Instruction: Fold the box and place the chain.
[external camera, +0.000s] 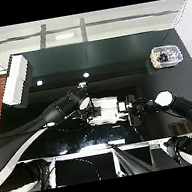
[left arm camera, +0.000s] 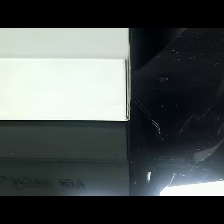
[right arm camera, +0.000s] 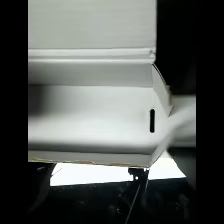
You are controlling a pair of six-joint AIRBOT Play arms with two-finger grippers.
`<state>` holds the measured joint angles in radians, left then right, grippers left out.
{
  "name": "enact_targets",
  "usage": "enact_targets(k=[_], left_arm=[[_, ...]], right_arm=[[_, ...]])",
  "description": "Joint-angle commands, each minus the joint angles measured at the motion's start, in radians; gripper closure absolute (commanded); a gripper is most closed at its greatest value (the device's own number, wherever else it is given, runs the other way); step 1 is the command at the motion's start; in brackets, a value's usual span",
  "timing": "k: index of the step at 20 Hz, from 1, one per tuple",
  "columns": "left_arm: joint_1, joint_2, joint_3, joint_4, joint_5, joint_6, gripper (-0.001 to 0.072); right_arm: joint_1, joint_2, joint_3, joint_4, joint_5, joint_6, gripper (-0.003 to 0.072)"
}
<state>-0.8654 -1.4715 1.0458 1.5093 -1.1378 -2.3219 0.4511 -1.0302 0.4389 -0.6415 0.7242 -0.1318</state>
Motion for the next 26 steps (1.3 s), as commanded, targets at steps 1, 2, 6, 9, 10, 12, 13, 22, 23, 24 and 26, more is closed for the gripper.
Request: enact_targets(k=[1,2,6,9,10,12,13,22,23,24,26], left_arm=[[0.001,0.000,0.000,-0.001,0.002,-0.001,0.0680],[0.001,0.000,0.000,-0.003,0.003,-0.001,0.0680],[0.000,0.000,0.000,-0.003,0.007,-0.001,0.0680],[0.001,0.000,0.000,-0.003,0.007,-0.001,0.0679],[0.001,0.000,0.000,-0.003,0.007,-0.001,0.0679],[0.000,0.000,0.000,-0.003,0.003,-0.001,0.0679],[0.001,0.000,0.000,-0.004,0.003,-0.001,0.0679],[0.001,0.000,0.000,-0.003,0.003,-0.001,0.0679],[0.001,0.000,0.000,-0.003,0.003,-0.001,0.0679],[0.001,0.000,0.000,-0.003,0.003,-0.001,0.0679],[0.001,0.000,0.000,-0.003,0.003,-0.001,0.0679]], right_arm=[[0.038,-0.034,0.000,0.080,-0.030,-0.008,0.0640],[0.048,-0.035,0.000,0.100,-0.039,-0.006,0.0641],[0.058,-0.048,0.000,0.243,-0.096,-0.007,0.0640],[0.058,-0.093,0.000,0.296,-0.100,-0.006,0.0640],[0.058,-0.103,0.000,0.297,-0.100,-0.006,0.0640],[0.058,-0.109,0.000,0.297,-0.099,-0.006,0.0641],[0.058,-0.110,0.000,0.295,-0.098,-0.006,0.0641],[0.058,-0.110,0.000,0.287,-0.111,0.023,0.0605],[0.057,-0.110,0.000,0.281,-0.111,0.029,0.0679],[0.057,-0.106,0.001,0.268,-0.111,0.060,0.0673],[0.039,-0.075,0.005,0.202,-0.097,0.190,0.0673]])
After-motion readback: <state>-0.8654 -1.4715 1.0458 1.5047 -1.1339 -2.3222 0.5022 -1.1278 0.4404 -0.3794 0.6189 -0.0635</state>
